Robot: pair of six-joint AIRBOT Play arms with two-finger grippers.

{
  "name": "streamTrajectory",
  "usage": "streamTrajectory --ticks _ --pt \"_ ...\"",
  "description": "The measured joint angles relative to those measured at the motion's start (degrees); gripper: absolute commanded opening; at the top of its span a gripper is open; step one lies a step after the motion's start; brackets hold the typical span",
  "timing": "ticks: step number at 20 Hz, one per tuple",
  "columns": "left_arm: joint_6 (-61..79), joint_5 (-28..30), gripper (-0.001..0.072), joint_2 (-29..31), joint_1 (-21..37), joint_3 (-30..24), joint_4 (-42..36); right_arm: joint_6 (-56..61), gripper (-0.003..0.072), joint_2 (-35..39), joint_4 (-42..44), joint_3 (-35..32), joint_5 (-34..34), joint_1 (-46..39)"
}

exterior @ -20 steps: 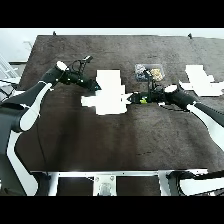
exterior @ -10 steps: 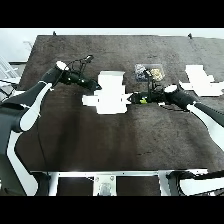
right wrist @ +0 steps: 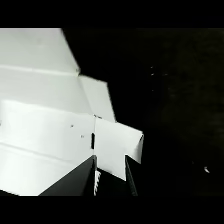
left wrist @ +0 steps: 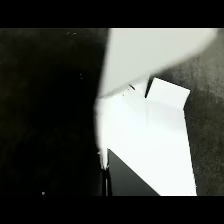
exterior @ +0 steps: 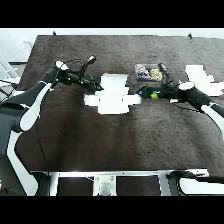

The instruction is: Fold the box and place the chain.

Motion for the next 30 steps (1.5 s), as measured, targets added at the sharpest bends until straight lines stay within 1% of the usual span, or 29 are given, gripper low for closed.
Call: streamTrajectory --ticks 3,5,10,13,20,24,30 --pt "7.02 -0.98 0.0016 0.28 -0.02 -0.9 -3.13 0.17 0.0233 4.09 -0.02 -1.36 0.13 -3.23" --pt "11.74 -0.92 0.0016 0.92 0.0 -2.89 -5.27 0.2 0.0234 5.81 -0.02 -2.21 0.11 -4.46" --pt "23.87 2.43 0.0017 2.05 0.02 -9.68 -9.84 -0.04 0.0234 7.63 0.0 -3.98 0.11 -5.29" --pt "30.27 4.11 0.0019 1.92 -0.04 -11.69 -11.43 -0.31 0.0234 9.9 0.11 -6.05 -1.42 -5.09" --pt "41.16 7.69 0.0019 0.42 -1.66 -12.76 -13.14 -0.87 0.0234 17.75 0.26 -11.67 -5.16 -4.57" --pt "43.78 9.09 0.0019 0.09 -2.23 -12.87 -13.66 -0.94 0.0234 19.08 0.85 -13.2 -5.7 -3.69" --pt "45.09 9.51 0.0019 -0.02 -2.38 -12.92 -13.77 -0.98 0.0234 19.5 1.53 -13.92 -6.34 -1.36"
